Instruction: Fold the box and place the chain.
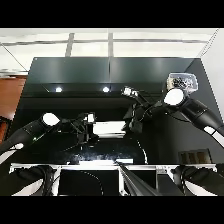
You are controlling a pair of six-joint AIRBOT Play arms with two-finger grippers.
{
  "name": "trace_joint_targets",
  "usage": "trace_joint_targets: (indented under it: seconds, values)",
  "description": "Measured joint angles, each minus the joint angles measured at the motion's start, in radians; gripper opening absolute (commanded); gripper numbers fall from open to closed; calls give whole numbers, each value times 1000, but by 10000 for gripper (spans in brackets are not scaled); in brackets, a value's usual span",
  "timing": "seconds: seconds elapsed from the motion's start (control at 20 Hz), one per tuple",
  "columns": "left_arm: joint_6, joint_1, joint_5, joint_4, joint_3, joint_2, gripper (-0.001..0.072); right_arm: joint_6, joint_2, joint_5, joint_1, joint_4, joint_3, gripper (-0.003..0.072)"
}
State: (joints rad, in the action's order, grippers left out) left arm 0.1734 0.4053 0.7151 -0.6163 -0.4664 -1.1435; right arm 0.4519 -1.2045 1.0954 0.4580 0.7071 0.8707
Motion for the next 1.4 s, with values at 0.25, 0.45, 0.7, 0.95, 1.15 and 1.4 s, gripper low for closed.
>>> trace_joint_targets:
  seconds: [0.25,0.45,0.7,0.95,1.15,1.4]
  values:
    - [0,0,0,0,0,0,348,-14,-2,-28,43,26,0,683]
    - [0,0,0,0,0,0,348,-18,-3,-66,64,50,0,683]
    - [0,0,0,0,0,0,347,-22,-4,-84,77,68,0,648]
    - [0,0,0,0,0,0,347,-29,-13,-89,86,77,0,382]
    - [-1,0,1,0,0,0,348,-29,-17,-103,107,97,0,225]
    - [0,0,1,0,0,0,348,-18,-17,-135,120,106,0,182]
